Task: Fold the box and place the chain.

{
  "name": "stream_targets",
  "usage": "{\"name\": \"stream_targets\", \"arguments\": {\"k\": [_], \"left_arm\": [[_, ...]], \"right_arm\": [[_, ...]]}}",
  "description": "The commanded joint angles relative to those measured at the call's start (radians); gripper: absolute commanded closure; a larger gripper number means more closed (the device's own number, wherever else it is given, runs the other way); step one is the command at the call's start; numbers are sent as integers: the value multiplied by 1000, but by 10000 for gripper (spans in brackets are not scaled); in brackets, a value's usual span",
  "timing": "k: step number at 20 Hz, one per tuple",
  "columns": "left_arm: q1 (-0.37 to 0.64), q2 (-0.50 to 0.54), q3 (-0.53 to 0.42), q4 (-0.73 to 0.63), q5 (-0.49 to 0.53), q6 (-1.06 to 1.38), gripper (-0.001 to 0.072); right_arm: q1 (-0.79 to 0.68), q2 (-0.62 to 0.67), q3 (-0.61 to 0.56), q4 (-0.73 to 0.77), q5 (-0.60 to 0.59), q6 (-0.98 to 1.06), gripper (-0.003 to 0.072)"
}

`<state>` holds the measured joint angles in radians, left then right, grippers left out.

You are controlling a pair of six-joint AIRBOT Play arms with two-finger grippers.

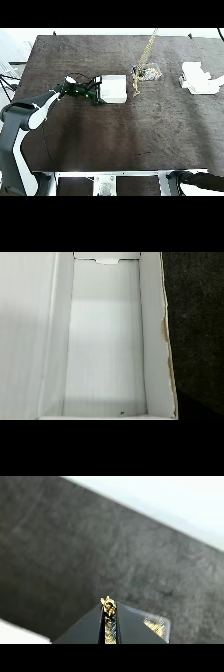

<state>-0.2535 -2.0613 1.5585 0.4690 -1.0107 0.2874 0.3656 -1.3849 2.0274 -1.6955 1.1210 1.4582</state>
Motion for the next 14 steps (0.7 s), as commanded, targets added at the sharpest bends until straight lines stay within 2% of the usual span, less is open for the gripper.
{"name": "stream_targets", "arguments": {"k": [1, 5, 14], "left_arm": [[0, 0, 0, 0, 0, 0, 360], [0, 0, 0, 0, 0, 0, 359], [0, 0, 0, 0, 0, 0, 360]], "right_arm": [[45, 3, -2, 1, 86, -27, 674], [90, 3, -2, 1, 137, -27, 674], [146, 2, -43, 35, 98, -31, 674]]}}
